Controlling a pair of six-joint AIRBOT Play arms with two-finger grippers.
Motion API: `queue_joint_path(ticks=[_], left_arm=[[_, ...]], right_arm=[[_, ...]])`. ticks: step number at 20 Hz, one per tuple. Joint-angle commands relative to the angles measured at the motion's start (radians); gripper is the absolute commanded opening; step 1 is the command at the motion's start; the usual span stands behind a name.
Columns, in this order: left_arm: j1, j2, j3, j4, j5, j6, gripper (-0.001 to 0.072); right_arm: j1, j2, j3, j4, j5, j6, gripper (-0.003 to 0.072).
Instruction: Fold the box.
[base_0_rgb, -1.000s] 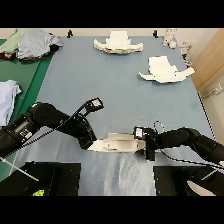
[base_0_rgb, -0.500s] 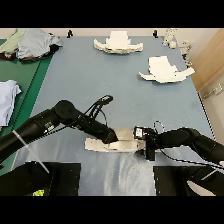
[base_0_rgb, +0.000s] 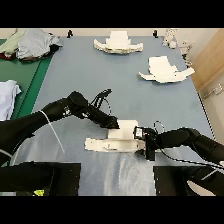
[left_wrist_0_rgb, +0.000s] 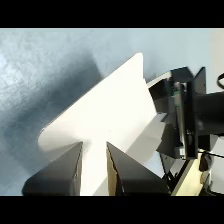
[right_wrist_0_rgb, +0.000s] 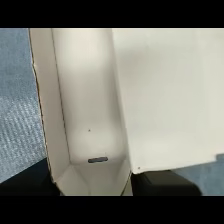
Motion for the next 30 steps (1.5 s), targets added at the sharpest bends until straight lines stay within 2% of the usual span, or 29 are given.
queue_joint_path(ticks=[1, 7, 11, 14, 18, 21, 24, 26, 30], left_arm=[[0.010, -0.075, 0.006, -0.002, -0.045, 0.000, 0.0228], [0.018, -0.082, 0.023, -0.002, -0.047, 0.004, 0.0228], [0.048, -0.045, 0.077, 0.007, -0.159, 0.129, 0.0228], [0.079, 0.058, 0.089, 0.059, -0.244, 0.208, 0.0229], [0.086, 0.259, 0.089, 0.335, -0.359, 0.249, 0.0229], [0.085, 0.397, 0.071, 0.470, -0.412, 0.308, 0.0244], [0.084, 0.476, -0.021, 0.499, -0.359, 0.380, 0.0248], [0.069, 0.483, -0.106, 0.506, -0.299, 0.470, 0.0248], [-0.031, 0.465, -0.248, 0.505, -0.045, 0.650, 0.0249]], right_arm=[[0.001, 0.000, 0.001, -0.003, 0.000, -0.001, 0.0506], [0.001, 0.000, 0.001, -0.003, 0.000, -0.001, 0.0505], [0.001, 0.000, 0.001, -0.003, 0.000, -0.001, 0.0505], [0.001, 0.000, 0.001, -0.003, 0.000, -0.001, 0.0506], [0.001, 0.000, 0.001, -0.003, 0.000, -0.001, 0.0505], [0.001, 0.000, 0.001, -0.003, 0.000, -0.001, 0.0505], [0.001, 0.000, 0.001, -0.003, 0.000, -0.001, 0.0505], [0.000, 0.000, 0.001, -0.003, 0.000, -0.001, 0.0506], [0.001, 0.000, 0.001, -0.003, 0.000, -0.001, 0.0505]])
